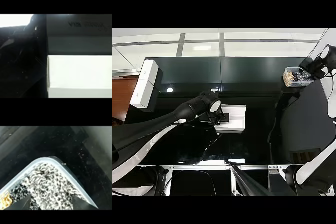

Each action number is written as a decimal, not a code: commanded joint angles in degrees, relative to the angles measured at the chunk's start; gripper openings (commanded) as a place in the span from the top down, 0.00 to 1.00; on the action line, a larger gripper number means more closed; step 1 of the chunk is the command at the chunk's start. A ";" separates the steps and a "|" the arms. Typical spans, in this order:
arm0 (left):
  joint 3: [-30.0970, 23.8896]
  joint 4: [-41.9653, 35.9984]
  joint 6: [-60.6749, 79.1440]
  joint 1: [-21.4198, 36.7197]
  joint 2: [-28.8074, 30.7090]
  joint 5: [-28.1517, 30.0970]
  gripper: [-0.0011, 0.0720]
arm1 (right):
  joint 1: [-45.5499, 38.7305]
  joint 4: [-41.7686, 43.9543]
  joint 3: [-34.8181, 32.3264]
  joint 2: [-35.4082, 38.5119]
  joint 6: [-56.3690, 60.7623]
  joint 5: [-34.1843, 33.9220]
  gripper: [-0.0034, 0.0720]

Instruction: Fold the box and place the chain.

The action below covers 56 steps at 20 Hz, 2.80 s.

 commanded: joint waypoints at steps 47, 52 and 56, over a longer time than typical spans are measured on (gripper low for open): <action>0.04 -0.17 0.00 0.02 0.00 0.22 0.95 | 40.28 31.89 -5.18 56.39 -26.62 21.66 0.94; 0.04 -0.15 0.00 0.02 0.00 0.20 0.95 | 42.62 32.74 -14.40 55.74 -26.64 19.89 0.94; 0.04 -0.15 0.00 0.02 0.00 0.22 0.95 | 43.19 32.20 -24.81 55.74 -26.84 18.75 0.94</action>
